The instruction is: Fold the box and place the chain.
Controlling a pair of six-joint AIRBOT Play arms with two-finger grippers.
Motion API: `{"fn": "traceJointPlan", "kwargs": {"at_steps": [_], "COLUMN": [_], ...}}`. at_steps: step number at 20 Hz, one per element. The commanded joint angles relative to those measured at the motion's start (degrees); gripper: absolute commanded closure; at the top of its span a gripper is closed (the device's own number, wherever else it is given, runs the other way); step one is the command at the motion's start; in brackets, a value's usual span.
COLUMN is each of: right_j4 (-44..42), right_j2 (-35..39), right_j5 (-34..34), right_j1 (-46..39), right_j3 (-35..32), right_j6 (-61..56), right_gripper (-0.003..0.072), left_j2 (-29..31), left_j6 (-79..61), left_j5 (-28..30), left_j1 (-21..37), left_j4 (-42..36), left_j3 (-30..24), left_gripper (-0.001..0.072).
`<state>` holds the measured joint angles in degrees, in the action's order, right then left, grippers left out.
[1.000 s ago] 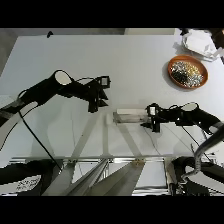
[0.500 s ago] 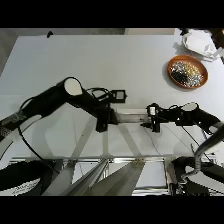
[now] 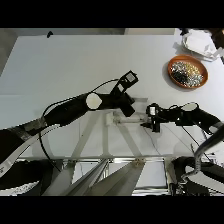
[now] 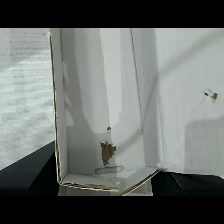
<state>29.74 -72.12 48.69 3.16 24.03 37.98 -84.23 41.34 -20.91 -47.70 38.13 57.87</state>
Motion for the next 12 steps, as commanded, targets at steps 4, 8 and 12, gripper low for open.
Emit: {"fn": "traceJointPlan", "kwargs": {"at_steps": [4,8,12], "right_j4": [0.0,0.0,0.0], "right_j2": [0.0,0.0,0.0], "right_j5": [0.0,0.0,0.0], "right_j1": [0.0,0.0,0.0], "right_j3": [0.0,0.0,0.0], "right_j6": [0.0,0.0,0.0], "right_gripper": [0.0284,0.0284,0.0284], "left_j2": [-8.3,-7.8,-4.1], "left_j6": [6.9,6.9,6.5], "left_j5": [-1.6,-1.6,-0.8], "left_j1": [-0.1,-0.1,0.0], "left_j4": [-0.2,-0.4,0.1], "left_j3": [0.0,0.0,0.0], "left_gripper": [0.0707,0.0706,0.0706]}}
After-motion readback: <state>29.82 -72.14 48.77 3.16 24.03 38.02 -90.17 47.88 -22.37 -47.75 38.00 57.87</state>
